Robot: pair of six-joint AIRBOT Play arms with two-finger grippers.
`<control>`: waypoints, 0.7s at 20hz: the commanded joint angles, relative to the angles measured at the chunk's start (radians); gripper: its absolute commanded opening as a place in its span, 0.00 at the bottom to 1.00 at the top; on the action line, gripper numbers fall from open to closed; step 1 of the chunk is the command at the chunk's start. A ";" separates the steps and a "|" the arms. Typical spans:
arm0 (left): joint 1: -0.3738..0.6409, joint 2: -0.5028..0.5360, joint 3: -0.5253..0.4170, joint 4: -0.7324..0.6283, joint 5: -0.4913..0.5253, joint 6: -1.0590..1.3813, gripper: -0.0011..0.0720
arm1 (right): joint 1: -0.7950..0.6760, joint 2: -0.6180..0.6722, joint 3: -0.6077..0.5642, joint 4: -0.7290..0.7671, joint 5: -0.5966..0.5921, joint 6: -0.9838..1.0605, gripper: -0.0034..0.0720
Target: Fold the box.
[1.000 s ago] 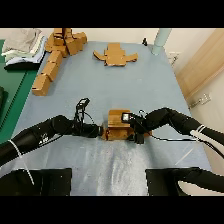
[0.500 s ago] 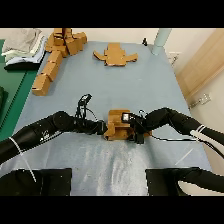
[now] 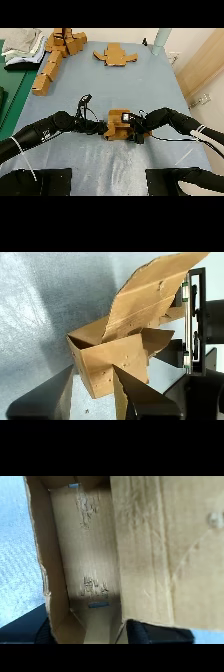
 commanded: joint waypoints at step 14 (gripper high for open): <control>-0.235 -0.261 0.350 0.723 -0.284 -0.756 0.61 | 0.000 0.000 0.000 0.000 0.000 0.000 0.74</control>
